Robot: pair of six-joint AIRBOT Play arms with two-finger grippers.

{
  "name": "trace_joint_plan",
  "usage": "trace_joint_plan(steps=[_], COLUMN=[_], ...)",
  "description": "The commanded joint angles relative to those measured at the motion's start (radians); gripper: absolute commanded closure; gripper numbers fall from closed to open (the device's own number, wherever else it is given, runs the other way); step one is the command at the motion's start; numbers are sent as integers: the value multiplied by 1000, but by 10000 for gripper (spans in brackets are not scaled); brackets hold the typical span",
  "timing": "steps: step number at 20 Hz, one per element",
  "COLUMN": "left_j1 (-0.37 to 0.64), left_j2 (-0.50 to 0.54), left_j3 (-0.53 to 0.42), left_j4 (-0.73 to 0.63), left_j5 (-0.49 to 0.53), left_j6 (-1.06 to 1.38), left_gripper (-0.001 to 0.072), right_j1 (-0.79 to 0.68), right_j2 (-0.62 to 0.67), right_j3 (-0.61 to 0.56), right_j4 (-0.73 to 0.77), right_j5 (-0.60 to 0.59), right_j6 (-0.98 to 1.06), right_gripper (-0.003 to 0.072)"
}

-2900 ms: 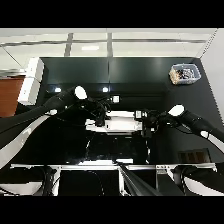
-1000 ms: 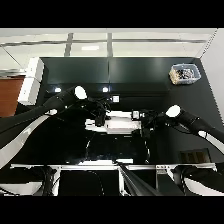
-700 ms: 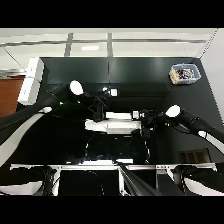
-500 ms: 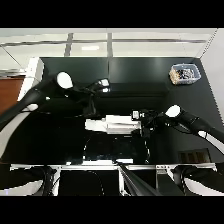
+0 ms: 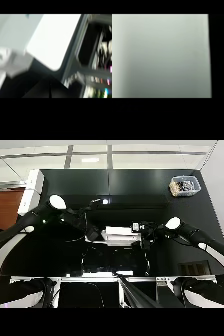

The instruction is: Fold the box and place the chain.

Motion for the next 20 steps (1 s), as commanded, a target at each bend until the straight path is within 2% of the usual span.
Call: trace_joint_plan(steps=[1,3,5,10,13,17,20], left_j1=[-40,-40,-40,-41,-44,-43,-42], left_j2=[2,1,-22,-134,-158,-154,-59], left_j3=[-26,-21,-21,-21,-21,-15,23], left_j4=[-230,-265,-222,-184,-167,11,156], left_j5=[388,528,571,403,397,383,347], left_j6=[148,176,174,164,154,24,-52], left_gripper=[689,689,689,689,689,690,690], right_j1=[0,0,0,0,0,0,0], right_j2=[0,0,0,0,0,0,0], right_j3=[0,0,0,0,0,0,0], right_j4=[0,0,0,0,0,0,0], right_j5=[1,1,1,1,1,1,1], right_j6=[0,0,0,0,0,0,0], right_gripper=[550,550,550,550,550,550,550])
